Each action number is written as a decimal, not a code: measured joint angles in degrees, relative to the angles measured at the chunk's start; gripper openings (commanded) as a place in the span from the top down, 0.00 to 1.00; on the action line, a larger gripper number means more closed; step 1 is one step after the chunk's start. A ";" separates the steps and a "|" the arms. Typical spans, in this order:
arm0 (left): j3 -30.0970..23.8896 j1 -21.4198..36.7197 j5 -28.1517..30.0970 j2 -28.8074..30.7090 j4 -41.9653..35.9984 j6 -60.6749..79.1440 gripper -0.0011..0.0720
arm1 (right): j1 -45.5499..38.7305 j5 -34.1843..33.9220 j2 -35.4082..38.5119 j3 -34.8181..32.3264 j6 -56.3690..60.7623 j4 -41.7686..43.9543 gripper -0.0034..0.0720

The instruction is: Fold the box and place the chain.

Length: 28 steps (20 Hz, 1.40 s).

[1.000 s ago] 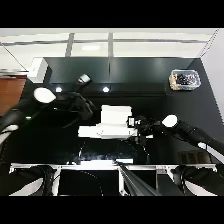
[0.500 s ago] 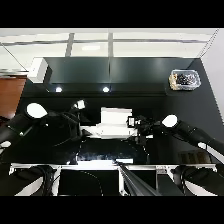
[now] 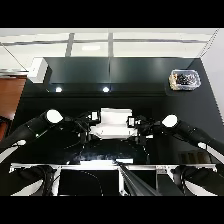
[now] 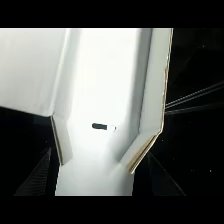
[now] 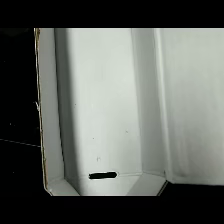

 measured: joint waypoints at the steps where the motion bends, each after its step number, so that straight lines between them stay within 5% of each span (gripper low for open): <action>1: 0.00 -0.26 0.31 -0.15 -0.13 0.39 0.08 | 0.00 0.00 0.00 0.00 0.00 0.00 0.34; 6: 0.00 -0.79 1.97 -0.46 -0.31 1.29 0.62 | 0.00 -0.04 0.00 0.00 0.07 0.04 0.34; 14: 0.00 -2.12 1.20 -0.74 -3.61 1.62 0.63 | 0.00 0.04 0.00 0.00 -0.04 -0.07 0.34; 17: 0.00 -3.21 1.75 -1.95 -7.02 1.62 0.84 | 0.00 0.07 0.00 0.00 -0.04 -0.07 0.34; 20: 0.00 -4.00 2.03 -2.91 -9.01 1.60 0.84 | 0.00 0.07 0.00 0.00 -0.04 -0.04 0.34; 21: 0.00 -4.13 2.05 -3.13 -9.51 1.60 0.81 | 0.00 0.04 0.00 0.00 -0.04 -0.07 0.34; 23: 0.00 -4.31 2.16 -3.30 -10.05 1.60 0.47 | 0.00 0.02 0.00 0.00 0.02 0.02 0.34; 24: 0.00 -4.39 2.19 -3.39 -10.21 1.68 0.53 | 0.00 0.00 0.00 0.00 -0.02 0.00 0.34; 25: 0.00 -4.42 2.25 -3.45 -10.29 1.60 0.71 | 0.00 0.00 0.00 0.00 0.02 0.02 0.34; 27: 0.00 -4.44 2.62 -3.50 -10.27 1.38 0.71 | 0.00 -0.02 0.00 0.00 0.02 0.02 0.34; 28: 0.00 -4.48 2.51 -3.52 -10.27 1.40 0.83 | 0.00 0.00 0.00 0.00 0.00 0.00 0.34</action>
